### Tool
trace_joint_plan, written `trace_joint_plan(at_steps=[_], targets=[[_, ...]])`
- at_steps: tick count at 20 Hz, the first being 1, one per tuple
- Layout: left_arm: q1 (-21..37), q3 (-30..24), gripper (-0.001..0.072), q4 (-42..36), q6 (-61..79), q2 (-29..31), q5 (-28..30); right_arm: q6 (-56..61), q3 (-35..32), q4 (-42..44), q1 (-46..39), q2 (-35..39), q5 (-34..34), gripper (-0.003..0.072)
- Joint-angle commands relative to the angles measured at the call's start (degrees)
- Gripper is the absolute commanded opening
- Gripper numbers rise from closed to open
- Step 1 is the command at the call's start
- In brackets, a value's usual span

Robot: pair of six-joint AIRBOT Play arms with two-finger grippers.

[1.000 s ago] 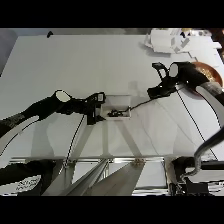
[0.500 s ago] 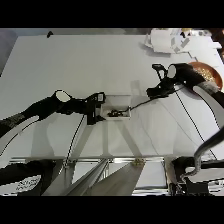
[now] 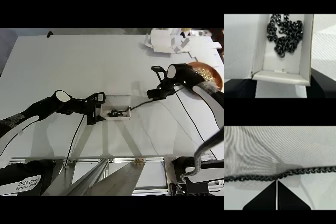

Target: Fold the box and place the chain.

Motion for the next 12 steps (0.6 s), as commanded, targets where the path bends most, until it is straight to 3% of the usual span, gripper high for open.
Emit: trace_joint_plan(at_steps=[1, 7, 8, 9, 10, 12], targets=[[0.0, 0.0, 0.0451, 0.0, 0.0, 0.0, 0.0, -1.7, 0.0, 0.0, 0.4, 1.9, 3.1, 0.0016], [0.0, 0.0, 0.0451, 0.0, 0.0, 0.0, 0.0, -0.5, 0.0, 0.0, 2.2, 11.5, 1.2, 0.0017], [0.0, 0.0, 0.0451, 0.0, 0.0, 0.0, 0.0, -0.1, 0.0, -0.1, 2.0, 11.4, 0.9, 0.0056], [0.0, 0.0, 0.0451, 0.0, 0.0, 0.0, 0.0, 2.0, -0.3, -0.1, 2.0, 10.9, 0.0, 0.0244], [0.0, 0.0, 0.0451, 0.0, 0.0, 0.0, 0.0, 4.0, -0.6, -0.3, 2.0, 10.3, -1.3, 0.0364], [0.0, 0.0, 0.0451, 0.0, 0.0, 0.0, 0.0, 8.5, -0.8, -0.9, 2.0, 8.5, -3.4, 0.0358]])
